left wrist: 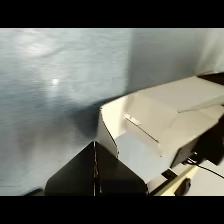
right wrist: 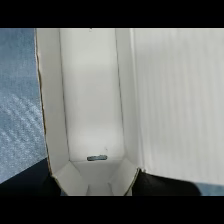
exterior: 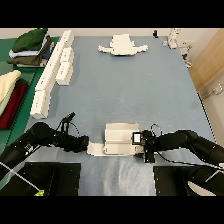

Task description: Fold the box.

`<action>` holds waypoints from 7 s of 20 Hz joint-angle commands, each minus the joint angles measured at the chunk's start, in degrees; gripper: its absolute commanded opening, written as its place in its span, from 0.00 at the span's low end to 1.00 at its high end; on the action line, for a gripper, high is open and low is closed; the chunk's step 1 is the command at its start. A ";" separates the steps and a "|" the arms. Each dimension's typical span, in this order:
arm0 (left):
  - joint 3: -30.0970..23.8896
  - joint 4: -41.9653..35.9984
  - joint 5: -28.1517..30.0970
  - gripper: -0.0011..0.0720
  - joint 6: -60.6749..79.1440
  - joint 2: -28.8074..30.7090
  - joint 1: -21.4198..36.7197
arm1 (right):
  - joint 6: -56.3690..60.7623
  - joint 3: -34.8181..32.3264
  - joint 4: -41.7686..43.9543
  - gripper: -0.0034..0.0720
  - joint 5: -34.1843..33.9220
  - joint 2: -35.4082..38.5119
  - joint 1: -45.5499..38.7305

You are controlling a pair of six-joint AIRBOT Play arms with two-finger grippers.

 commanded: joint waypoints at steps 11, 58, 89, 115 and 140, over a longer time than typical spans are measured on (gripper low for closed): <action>0.35 3.96 4.74 0.03 -2.58 0.94 -6.75 | -0.02 0.04 0.00 0.71 0.00 0.00 0.04; 6.93 -0.66 15.82 0.53 -7.91 -2.89 -17.97 | -0.02 0.04 -0.02 0.71 0.00 0.00 0.04; 39.32 42.88 -8.07 0.51 -65.66 -33.31 -47.95 | -0.02 0.04 -0.17 0.71 0.00 0.00 0.04; 40.54 46.18 -9.16 0.72 -70.73 -38.45 -50.10 | 0.00 0.04 -0.20 0.71 0.00 0.00 0.04; 44.35 49.13 -27.63 0.45 -63.93 -20.48 -50.10 | 0.00 0.04 -0.20 0.71 0.00 -0.02 0.04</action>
